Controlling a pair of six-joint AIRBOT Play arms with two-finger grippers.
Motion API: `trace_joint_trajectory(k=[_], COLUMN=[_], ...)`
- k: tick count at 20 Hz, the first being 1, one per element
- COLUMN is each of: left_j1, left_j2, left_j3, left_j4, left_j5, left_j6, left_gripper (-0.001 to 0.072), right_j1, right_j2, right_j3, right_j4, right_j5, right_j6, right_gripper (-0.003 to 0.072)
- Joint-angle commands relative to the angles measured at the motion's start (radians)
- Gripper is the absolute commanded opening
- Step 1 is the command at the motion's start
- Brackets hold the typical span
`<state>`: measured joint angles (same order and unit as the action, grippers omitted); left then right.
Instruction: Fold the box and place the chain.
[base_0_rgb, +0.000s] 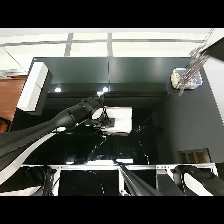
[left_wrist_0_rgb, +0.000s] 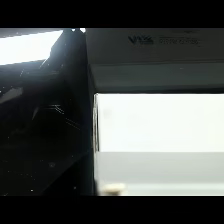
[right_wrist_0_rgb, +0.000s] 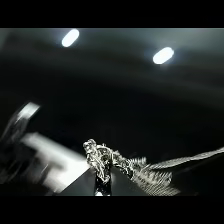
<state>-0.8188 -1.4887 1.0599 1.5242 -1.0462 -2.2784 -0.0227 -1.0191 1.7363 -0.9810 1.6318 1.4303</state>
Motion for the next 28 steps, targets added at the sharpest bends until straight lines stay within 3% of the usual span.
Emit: trace_joint_trajectory(k=[1, 7, 16, 20, 25, 28], left_j1=[0.001, 0.001, 0.001, 0.001, 0.001, 0.001], left_j2=[0.000, 0.000, 0.000, 0.000, 0.000, 0.000], left_j3=[0.000, 0.000, 0.000, 0.000, 0.000, 0.000], left_j4=[0.000, 0.000, 0.000, 0.000, 0.000, 0.000], left_j5=[-0.002, -0.002, -0.002, -0.002, -0.002, -0.002], left_j6=[0.000, 0.000, 0.000, 0.000, 0.000, 0.000], left_gripper=[0.0029, 0.0029, 0.0029, 0.0029, 0.0029, 0.0029], right_j1=[0.074, 0.210, 0.397, 0.423, 0.423, 0.423], right_j2=[0.003, 0.002, -0.002, -0.014, -0.017, -0.027], right_j3=[-0.131, -0.385, -0.612, -0.678, -0.863, -0.935], right_j4=[0.113, 0.211, 0.264, 0.256, 0.251, 0.252], right_j5=[0.032, -0.110, -0.413, -0.478, -0.686, -0.709], right_j6=[-0.032, -0.089, -0.089, -0.088, -0.074, -0.067], right_gripper=[0.0011, 0.0012, 0.0012, 0.0012, 0.0013, 0.0016])
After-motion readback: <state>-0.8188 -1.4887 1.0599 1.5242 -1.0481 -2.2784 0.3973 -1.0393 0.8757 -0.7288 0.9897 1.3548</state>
